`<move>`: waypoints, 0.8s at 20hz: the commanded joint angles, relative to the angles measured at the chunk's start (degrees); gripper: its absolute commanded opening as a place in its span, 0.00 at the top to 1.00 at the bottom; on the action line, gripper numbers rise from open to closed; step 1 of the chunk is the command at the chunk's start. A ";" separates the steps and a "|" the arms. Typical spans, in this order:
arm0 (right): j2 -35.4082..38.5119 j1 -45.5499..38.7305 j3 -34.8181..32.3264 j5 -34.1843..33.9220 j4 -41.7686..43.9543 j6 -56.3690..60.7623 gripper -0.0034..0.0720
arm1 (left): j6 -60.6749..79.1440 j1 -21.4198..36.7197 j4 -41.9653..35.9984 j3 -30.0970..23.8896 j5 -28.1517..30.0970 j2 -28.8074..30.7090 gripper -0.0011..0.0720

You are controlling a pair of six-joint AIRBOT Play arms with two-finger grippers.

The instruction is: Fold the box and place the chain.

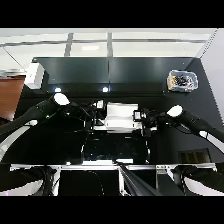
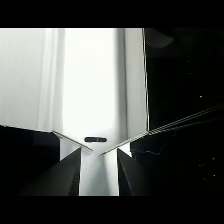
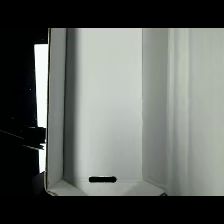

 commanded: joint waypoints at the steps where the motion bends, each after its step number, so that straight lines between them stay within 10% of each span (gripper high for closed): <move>1: -0.02 0.04 0.02 -0.04 0.00 -0.02 0.64 | 0.02 -0.04 -0.76 0.07 1.11 -0.15 0.61; 14: -0.02 0.04 0.02 -0.04 0.00 -0.02 0.64 | -0.02 -3.96 -11.21 0.11 5.51 -5.14 0.62; 16: -0.02 0.04 0.02 -0.04 0.00 -0.02 0.64 | 0.00 -3.96 -11.17 0.11 5.49 -5.14 0.80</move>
